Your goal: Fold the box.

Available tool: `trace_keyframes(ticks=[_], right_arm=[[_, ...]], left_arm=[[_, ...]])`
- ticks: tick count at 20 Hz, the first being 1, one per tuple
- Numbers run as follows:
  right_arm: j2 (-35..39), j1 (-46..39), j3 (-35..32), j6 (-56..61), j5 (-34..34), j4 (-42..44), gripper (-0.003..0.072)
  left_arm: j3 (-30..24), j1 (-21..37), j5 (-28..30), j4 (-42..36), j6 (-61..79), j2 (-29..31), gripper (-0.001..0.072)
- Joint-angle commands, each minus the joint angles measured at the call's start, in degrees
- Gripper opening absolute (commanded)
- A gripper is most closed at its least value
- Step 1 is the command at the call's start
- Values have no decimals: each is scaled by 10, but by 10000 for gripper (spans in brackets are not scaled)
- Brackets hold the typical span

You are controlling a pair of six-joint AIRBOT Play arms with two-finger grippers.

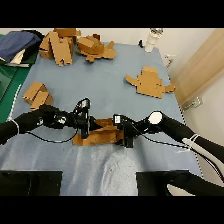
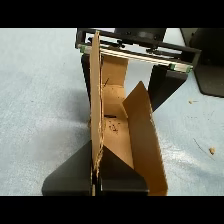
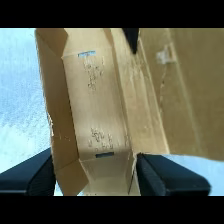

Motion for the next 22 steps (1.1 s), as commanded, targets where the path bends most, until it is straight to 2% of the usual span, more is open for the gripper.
trace_keyframes(ticks=[1, 4, 9, 10, 11, 12, 14, 22], right_arm=[[-20, 0, 0, -13, 0, -9, 708], [-21, 0, 0, -24, -24, -11, 708], [-23, 0, 0, -41, -25, -10, 704], [-23, 0, 0, -42, -25, -10, 669], [-23, 0, 0, -42, -24, -10, 558], [-23, 1, 0, -47, -24, -10, 492], [-25, 1, 0, -56, -24, -8, 527], [-26, 3, 0, -67, -8, 5, 530]], left_arm=[[0, 0, 0, -1, 0, 0, 12], [0, 0, 7, 0, 0, 0, 12], [0, 0, 7, -1, 0, 0, 12], [0, 0, 7, -1, 0, 0, 12], [0, 0, 7, 0, 0, 0, 12], [0, 0, 7, -1, 0, 0, 12], [0, 0, 7, -1, 0, 0, 12], [0, 0, 7, -1, 0, 0, 12]])
